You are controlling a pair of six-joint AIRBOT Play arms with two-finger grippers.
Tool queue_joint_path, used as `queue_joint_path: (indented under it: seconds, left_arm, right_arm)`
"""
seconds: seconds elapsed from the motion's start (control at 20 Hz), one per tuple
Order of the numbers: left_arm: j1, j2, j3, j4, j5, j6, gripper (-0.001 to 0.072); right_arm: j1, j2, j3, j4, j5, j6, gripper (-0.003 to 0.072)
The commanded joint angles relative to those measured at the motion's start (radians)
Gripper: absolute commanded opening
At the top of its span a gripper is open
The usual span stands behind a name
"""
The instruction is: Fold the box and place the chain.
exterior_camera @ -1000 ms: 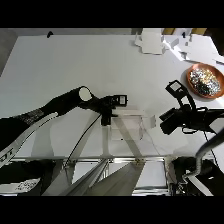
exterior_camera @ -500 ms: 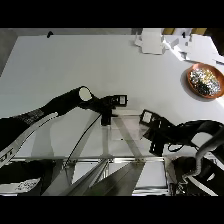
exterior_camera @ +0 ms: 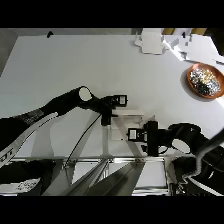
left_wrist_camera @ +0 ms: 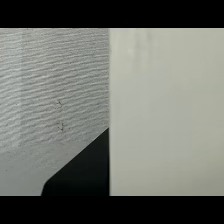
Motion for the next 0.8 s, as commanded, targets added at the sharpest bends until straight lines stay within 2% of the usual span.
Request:
queue_joint_path:
  seconds: [0.0, 0.1, 0.4, 0.55, 0.75]
  left_arm:
    - [0.000, 0.000, 0.001, 0.000, -0.003, 0.000, 0.0014]
    - [0.000, 0.000, 0.001, 0.000, -0.003, 0.000, 0.0014]
    - [0.000, 0.000, 0.001, 0.000, -0.003, 0.000, 0.0014]
    - [0.000, 0.000, 0.001, 0.000, -0.003, 0.000, 0.0014]
    - [0.000, 0.000, 0.001, 0.000, -0.003, 0.000, 0.0014]
  right_arm:
    - [0.005, -0.004, -0.063, -0.023, -0.126, -0.093, 0.0692]
    - [0.005, -0.004, -0.093, -0.038, -0.216, -0.096, 0.0691]
    - [0.005, -0.038, -0.100, -0.041, -0.337, -0.093, 0.0687]
    - [0.005, -0.058, -0.096, -0.061, -0.340, -0.092, 0.0685]
    - [-0.053, -0.056, -0.044, -0.071, -0.266, -0.092, 0.0685]
